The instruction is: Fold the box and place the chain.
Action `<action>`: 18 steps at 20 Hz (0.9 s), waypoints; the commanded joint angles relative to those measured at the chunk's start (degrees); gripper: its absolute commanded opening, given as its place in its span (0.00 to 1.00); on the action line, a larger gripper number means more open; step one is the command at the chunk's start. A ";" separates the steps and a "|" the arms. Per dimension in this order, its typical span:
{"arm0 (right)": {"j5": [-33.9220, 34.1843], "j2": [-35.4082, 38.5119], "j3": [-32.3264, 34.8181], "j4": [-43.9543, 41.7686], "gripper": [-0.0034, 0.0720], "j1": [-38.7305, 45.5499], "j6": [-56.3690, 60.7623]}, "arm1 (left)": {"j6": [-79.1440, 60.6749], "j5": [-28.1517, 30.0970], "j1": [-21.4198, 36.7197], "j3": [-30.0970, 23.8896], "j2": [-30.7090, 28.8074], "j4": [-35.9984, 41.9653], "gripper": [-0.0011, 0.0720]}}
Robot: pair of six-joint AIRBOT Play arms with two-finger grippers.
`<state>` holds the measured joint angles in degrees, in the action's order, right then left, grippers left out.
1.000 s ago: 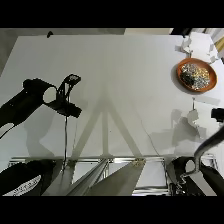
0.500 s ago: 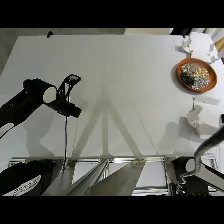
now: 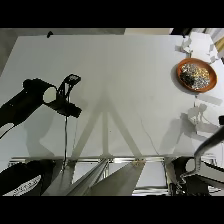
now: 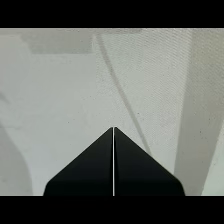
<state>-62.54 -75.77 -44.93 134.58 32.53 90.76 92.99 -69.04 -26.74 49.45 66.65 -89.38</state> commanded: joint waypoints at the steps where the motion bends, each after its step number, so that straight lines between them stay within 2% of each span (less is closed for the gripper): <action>1: -0.68 4.09 -0.07 -0.70 0.06 -4.96 -4.85 | 0.00 0.02 0.04 -0.02 -0.04 -0.02 0.03; 3: 0.26 9.84 -0.04 -8.28 0.06 -9.40 -5.92 | 0.00 0.02 0.04 -0.02 -0.04 -0.02 0.03; 6: 4.04 19.06 1.05 -28.30 0.06 -15.23 -10.43 | 0.00 0.04 0.04 -0.02 -0.04 -0.02 0.03; 8: 4.83 24.50 3.37 -37.90 0.06 -19.76 -12.20 | 0.00 0.02 0.04 -0.02 -0.04 -0.02 0.03; 14: 7.43 37.73 15.08 -54.14 0.06 -34.49 -11.02 | 0.00 0.96 0.04 -0.02 -0.04 0.02 0.03; 18: 10.23 39.63 19.96 -56.98 0.06 -42.47 -8.04 | -0.04 2.64 0.02 -0.02 0.00 0.02 0.03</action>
